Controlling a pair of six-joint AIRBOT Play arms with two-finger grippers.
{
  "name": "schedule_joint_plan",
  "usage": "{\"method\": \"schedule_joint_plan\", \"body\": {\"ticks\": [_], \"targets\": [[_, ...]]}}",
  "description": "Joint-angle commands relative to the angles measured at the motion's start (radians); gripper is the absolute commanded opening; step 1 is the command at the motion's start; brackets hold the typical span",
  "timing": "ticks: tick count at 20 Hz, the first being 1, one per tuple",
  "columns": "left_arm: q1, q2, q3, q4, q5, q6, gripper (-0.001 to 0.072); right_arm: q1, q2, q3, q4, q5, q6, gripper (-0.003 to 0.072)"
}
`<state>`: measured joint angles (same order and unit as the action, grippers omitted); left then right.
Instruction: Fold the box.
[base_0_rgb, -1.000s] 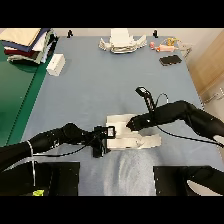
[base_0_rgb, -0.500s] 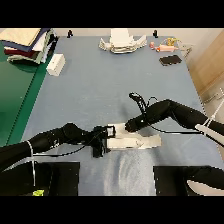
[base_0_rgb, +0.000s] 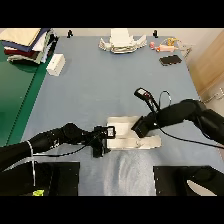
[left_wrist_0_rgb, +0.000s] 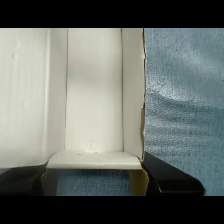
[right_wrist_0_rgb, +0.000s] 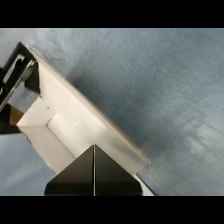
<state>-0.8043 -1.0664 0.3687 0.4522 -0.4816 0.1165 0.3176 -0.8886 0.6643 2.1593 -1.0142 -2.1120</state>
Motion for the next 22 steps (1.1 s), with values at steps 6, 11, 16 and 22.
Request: {"method": "schedule_joint_plan", "body": {"ticks": [6,11,16,22], "targets": [[0.0,0.001,0.0,0.0,0.0,0.0,0.0444,0.0,0.315,-0.262,-0.283,-0.052,-0.35,0.0562],[0.0,0.001,0.0,-0.001,0.0,0.0,0.0444,0.001,0.213,-0.285,-0.253,0.067,-0.5,0.0564],[0.0,0.001,0.0,-0.001,0.0,-0.001,0.0444,0.002,0.146,-0.285,-0.125,0.127,-0.709,0.056],[0.0,0.001,0.0,-0.001,0.0,0.0,0.0444,0.003,0.134,-0.285,-0.067,0.168,-0.729,0.0303]]}}
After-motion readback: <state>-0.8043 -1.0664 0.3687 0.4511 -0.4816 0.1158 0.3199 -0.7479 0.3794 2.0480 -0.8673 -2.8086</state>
